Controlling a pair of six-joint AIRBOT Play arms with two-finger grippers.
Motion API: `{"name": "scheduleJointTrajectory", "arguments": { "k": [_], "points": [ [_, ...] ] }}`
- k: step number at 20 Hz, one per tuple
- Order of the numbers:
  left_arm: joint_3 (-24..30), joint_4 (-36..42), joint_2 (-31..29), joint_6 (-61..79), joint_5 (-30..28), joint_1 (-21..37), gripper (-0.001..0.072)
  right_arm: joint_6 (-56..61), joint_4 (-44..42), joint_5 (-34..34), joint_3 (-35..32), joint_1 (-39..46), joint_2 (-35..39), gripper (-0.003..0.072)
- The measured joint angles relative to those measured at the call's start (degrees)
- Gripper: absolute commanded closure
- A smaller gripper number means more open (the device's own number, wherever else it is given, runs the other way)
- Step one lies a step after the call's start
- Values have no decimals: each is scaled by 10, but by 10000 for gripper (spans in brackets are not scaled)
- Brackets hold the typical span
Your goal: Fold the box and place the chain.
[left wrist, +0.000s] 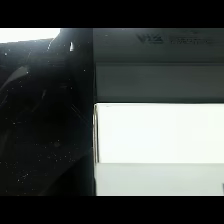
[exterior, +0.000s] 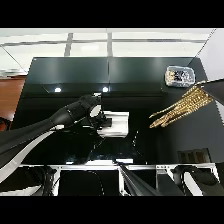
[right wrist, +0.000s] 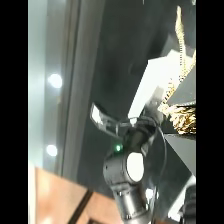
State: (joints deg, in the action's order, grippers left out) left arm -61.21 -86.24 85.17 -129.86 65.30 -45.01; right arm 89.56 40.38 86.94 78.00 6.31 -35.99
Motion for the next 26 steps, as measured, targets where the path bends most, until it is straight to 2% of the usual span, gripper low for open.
{"name": "scheduleJointTrajectory", "arguments": {
  "k": [5, 10, 20, 23, 26],
  "points": [
    [0, 0, 0, 0, 0, 0, 681, 4, -43, -29, -56, -9, 1, 677],
    [0, 0, 0, 0, 0, 0, 682, -2, -55, -86, -99, -82, -10, 678],
    [0, 0, 0, 0, 0, 0, 681, -11, -57, -231, -113, -267, -110, 677],
    [0, 0, 0, 0, 0, 0, 682, -14, -52, -250, -113, -286, -134, 677],
    [0, 0, 0, 0, 0, 0, 681, -10, -18, -240, -115, -293, -148, 676]
  ]
}}
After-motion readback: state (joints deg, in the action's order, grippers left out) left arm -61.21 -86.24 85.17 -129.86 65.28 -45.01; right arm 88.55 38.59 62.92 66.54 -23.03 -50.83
